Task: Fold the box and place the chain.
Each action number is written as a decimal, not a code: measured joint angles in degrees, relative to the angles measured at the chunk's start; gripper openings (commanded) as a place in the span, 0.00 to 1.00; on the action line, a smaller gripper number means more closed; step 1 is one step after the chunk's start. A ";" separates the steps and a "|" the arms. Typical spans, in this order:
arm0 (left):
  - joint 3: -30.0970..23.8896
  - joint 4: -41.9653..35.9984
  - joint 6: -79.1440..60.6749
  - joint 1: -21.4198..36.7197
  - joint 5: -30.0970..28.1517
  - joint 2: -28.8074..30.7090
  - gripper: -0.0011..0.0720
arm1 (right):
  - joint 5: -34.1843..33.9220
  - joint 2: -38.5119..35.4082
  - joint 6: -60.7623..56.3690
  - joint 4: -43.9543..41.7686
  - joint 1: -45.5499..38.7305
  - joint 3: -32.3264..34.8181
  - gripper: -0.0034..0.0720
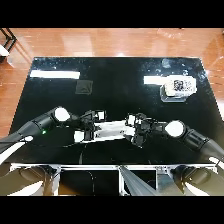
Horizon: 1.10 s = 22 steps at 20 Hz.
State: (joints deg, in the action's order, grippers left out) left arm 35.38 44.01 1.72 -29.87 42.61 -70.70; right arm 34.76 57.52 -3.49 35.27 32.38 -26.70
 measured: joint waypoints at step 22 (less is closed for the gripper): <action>0.00 0.02 0.02 0.02 0.20 0.00 0.05 | 6.05 10.60 20.22 -13.97 -2.47 -0.61 0.84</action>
